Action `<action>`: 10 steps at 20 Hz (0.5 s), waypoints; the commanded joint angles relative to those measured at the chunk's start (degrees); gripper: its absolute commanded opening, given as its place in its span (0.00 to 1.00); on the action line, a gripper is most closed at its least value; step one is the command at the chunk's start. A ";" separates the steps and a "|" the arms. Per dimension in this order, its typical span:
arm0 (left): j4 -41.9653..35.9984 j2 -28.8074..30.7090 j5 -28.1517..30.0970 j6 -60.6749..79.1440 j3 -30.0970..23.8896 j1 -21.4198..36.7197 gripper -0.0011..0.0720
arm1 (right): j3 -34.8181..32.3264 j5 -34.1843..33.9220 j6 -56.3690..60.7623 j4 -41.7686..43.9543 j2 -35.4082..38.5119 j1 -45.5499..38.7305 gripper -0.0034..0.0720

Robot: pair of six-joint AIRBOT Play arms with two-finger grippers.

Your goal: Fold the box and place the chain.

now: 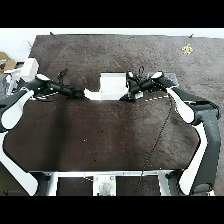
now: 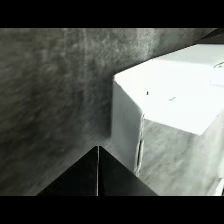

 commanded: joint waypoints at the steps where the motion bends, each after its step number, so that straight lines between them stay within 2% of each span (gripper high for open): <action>1: -5.62 -1.86 0.87 2.38 -0.17 -2.32 0.03 | -0.02 0.02 0.00 0.02 -0.02 0.07 0.68; 6: -13.09 -1.84 0.00 5.51 -0.13 -3.98 0.03 | -0.02 0.02 0.00 0.02 -0.02 0.04 0.68; 9: -13.07 -1.84 -2.21 6.08 1.77 -3.98 0.04 | -0.02 0.00 0.00 0.02 -0.02 0.07 0.68; 10: -13.07 -1.84 -2.67 6.05 2.78 -3.98 0.15 | -0.02 0.02 0.00 0.02 -0.02 0.07 0.68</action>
